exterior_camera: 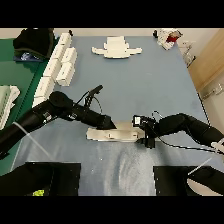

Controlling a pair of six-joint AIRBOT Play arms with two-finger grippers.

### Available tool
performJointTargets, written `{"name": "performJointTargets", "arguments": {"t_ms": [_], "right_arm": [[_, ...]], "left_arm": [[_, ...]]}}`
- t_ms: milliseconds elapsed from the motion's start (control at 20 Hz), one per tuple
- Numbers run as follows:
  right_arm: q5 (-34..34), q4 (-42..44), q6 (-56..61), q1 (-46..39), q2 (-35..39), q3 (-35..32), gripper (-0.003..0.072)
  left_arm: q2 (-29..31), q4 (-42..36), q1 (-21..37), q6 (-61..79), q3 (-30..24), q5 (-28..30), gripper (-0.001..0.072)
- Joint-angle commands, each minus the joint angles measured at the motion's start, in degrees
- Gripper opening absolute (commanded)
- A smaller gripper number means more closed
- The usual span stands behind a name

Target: Fold the box.

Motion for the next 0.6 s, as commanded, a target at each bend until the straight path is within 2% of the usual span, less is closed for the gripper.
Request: {"name": "performJointTargets", "arguments": {"t_ms": [0,400,550], "right_arm": [[0.0,0.0,0.0,0.0,0.0,0.1,0.0511],[0.0,0.0,0.0,0.0,0.0,0.1,0.0511],[0.0,0.0,0.0,0.0,0.0,0.1,0.0511]], "left_arm": [[-6.2,-1.7,1.1,-0.5,4.0,3.6,0.0011],[-18.3,-1.4,1.1,-3.9,5.7,6.0,0.0010],[-20.4,-1.6,1.1,-3.8,5.7,6.1,0.0011]]}}
